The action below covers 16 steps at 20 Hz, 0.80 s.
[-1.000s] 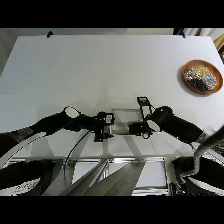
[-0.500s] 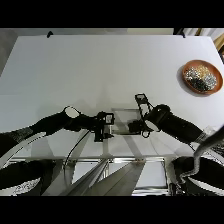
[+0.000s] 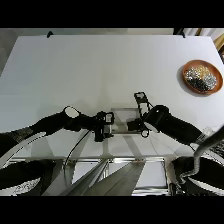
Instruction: Fold the box and place the chain.
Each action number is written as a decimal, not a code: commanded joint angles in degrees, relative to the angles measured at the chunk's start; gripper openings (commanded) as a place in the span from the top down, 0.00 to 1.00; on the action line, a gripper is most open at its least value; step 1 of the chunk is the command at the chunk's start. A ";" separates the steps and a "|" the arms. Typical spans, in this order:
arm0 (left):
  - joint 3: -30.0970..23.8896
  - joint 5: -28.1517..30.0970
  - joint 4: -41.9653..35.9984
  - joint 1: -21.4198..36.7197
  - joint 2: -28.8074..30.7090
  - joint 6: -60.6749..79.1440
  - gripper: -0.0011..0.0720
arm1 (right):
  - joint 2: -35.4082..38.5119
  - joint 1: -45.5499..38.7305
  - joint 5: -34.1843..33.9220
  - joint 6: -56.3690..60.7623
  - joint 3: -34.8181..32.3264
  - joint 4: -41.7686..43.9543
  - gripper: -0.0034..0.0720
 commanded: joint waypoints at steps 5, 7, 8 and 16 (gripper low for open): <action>-0.02 -0.13 0.09 0.02 0.04 0.22 0.94 | -0.02 0.09 0.04 -0.50 -0.22 -0.11 0.67; -0.02 -0.13 0.09 0.02 0.04 0.22 0.94 | -0.04 0.07 -0.13 -0.33 -1.05 -0.11 0.67; -0.02 -0.13 0.09 0.02 0.04 0.22 0.94 | -0.07 0.09 -0.13 -0.31 -1.46 -0.11 0.67; -0.02 -0.11 0.09 0.02 0.04 0.22 0.94 | -4.79 3.15 -0.26 -0.26 -1.57 -0.11 0.91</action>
